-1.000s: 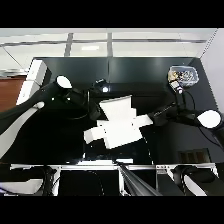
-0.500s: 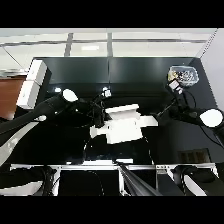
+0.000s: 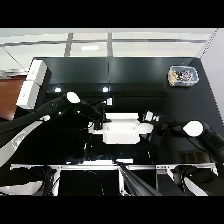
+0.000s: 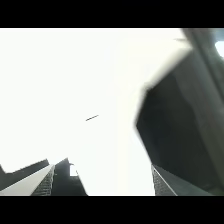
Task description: Fold the box and place the chain.
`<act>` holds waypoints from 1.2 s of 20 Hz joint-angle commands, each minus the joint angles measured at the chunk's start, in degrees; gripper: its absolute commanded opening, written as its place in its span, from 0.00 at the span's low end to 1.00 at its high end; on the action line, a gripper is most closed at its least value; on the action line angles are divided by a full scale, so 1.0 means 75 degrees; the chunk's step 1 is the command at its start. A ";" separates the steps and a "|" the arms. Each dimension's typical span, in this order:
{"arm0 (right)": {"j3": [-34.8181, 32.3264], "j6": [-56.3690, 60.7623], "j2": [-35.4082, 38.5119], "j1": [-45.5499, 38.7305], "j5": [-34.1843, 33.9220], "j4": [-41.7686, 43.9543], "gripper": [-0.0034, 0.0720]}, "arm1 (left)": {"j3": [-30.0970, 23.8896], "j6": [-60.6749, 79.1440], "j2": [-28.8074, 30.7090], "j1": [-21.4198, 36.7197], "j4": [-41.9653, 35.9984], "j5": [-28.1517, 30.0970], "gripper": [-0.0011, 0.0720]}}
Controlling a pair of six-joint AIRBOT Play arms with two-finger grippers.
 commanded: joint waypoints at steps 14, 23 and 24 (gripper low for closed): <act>-0.0105 -0.1244 -0.0364 0.0851 0.0723 -0.0332 0.99 | -0.0003 0.0140 -0.0009 -0.0003 0.0012 -0.0023 0.06; -0.0274 -0.1204 -0.0388 0.1472 -0.0889 0.0650 0.99 | -0.0003 0.0140 -0.0009 -0.0003 0.0012 -0.0020 0.06; -0.0274 -0.1201 -0.0388 0.1483 -0.1067 0.0755 0.99 | -0.0003 0.0140 -0.0009 -0.0003 0.0012 -0.0020 0.06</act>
